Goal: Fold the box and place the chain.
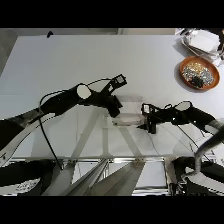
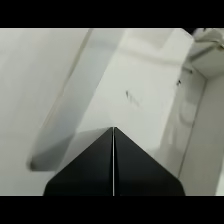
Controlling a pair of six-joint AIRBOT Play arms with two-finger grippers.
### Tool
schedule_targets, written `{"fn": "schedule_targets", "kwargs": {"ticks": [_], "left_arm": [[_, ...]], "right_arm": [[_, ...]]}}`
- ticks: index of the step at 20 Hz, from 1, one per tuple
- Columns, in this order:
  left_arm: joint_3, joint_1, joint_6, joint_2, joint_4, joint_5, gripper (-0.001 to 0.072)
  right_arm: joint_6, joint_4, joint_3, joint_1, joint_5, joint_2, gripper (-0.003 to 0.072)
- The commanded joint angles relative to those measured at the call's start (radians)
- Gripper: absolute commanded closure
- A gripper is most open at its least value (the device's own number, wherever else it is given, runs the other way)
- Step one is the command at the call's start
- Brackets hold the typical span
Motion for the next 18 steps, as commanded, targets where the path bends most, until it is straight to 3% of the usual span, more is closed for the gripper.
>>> {"fn": "schedule_targets", "kwargs": {"ticks": [1,3,5,9,14,18], "left_arm": [[0.0,0.047,-0.022,0.098,0.182,-0.246,0.0708],[0.0,0.068,-0.065,0.135,0.254,-0.346,0.0709],[-0.006,0.07,-0.059,0.135,0.254,-0.372,0.0709],[-0.089,0.047,-0.013,0.134,0.246,-0.299,0.0708],[-0.191,0.045,0.129,0.133,0.255,-0.279,0.0707],[-0.209,0.046,0.128,0.132,0.277,-0.142,0.0671]], "right_arm": [[0.0,0.001,0.0,-0.001,0.0,0.001,0.0366],[0.0,0.001,0.0,0.0,0.0,0.001,0.0366],[0.0,0.001,0.0,0.0,0.0,0.001,0.0366],[0.0,0.001,0.0,0.0,0.0,0.001,0.0366],[0.0,0.001,0.0,-0.001,0.0,0.001,0.0366],[0.0,0.001,0.0,0.0,0.0,0.001,0.0366]]}}
